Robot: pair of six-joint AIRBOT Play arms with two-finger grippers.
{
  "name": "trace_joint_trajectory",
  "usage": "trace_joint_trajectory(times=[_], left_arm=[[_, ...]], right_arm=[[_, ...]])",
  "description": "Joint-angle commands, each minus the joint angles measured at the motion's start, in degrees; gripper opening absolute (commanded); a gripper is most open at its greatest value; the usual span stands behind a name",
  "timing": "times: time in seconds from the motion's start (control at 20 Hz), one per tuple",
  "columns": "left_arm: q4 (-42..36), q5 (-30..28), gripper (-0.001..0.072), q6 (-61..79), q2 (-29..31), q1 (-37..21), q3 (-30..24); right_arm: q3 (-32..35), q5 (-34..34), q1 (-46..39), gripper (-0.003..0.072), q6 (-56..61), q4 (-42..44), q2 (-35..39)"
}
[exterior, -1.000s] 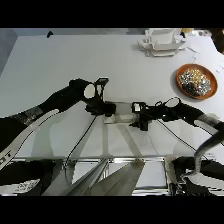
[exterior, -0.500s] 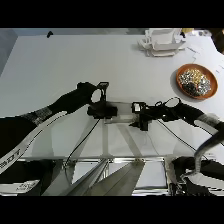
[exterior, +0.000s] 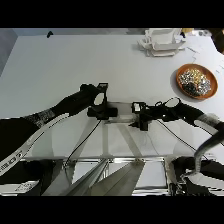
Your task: Fold the box and place the chain.
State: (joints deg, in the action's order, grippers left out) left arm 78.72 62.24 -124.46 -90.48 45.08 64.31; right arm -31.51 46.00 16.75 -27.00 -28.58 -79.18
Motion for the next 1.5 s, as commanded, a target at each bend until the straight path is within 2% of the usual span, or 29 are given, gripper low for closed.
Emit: trace_joint_trajectory(times=[0.0, 0.05, 0.1, 0.85, 0.9, 1.05, 1.1, 1.15, 1.4, 1.45], left_arm=[[0.87, -0.74, 0.0056, -0.46, -0.04, 0.31, 0.00], [0.87, -0.74, 0.0140, -0.46, -0.04, 0.31, 0.00], [0.92, -0.76, 0.0171, -0.44, -0.04, 0.31, 0.00], [2.36, -1.38, 0.0162, -0.28, -1.66, 1.95, -0.02], [2.36, -1.36, 0.0121, -0.28, -1.66, 2.05, -0.02], [2.27, -1.36, 0.0109, -0.35, -1.84, 2.16, -0.02], [2.10, -1.14, 0.0006, -0.31, -1.95, 2.19, -0.02], [2.12, -1.07, 0.0002, -0.28, -1.92, 2.29, -0.02], [1.70, -0.90, 0.0013, -0.26, -1.36, 1.95, -0.02], [1.46, -0.96, 0.0065, -0.26, -0.92, 1.77, -0.02]], right_arm=[[-0.04, 0.02, 0.02, 0.0399, -0.04, -0.09, 0.00], [-0.04, 0.02, 0.02, 0.0399, -0.04, -0.09, 0.00], [-0.04, 0.02, 0.02, 0.0399, -0.04, -0.09, 0.00], [-0.04, 0.02, 0.02, 0.0399, -0.04, -0.09, 0.00], [-0.04, 0.02, 0.02, 0.0399, -0.04, -0.09, 0.00], [-0.04, 0.02, 0.02, 0.0399, -0.04, -0.09, 0.00], [-0.04, 0.02, 0.02, 0.0399, -0.04, -0.09, 0.00], [-0.04, 0.02, 0.02, 0.0399, -0.04, -0.09, 0.00], [-0.04, 0.02, 0.02, 0.0399, -0.04, -0.09, 0.00], [-0.04, 0.02, 0.02, 0.0399, -0.04, -0.09, 0.00]])
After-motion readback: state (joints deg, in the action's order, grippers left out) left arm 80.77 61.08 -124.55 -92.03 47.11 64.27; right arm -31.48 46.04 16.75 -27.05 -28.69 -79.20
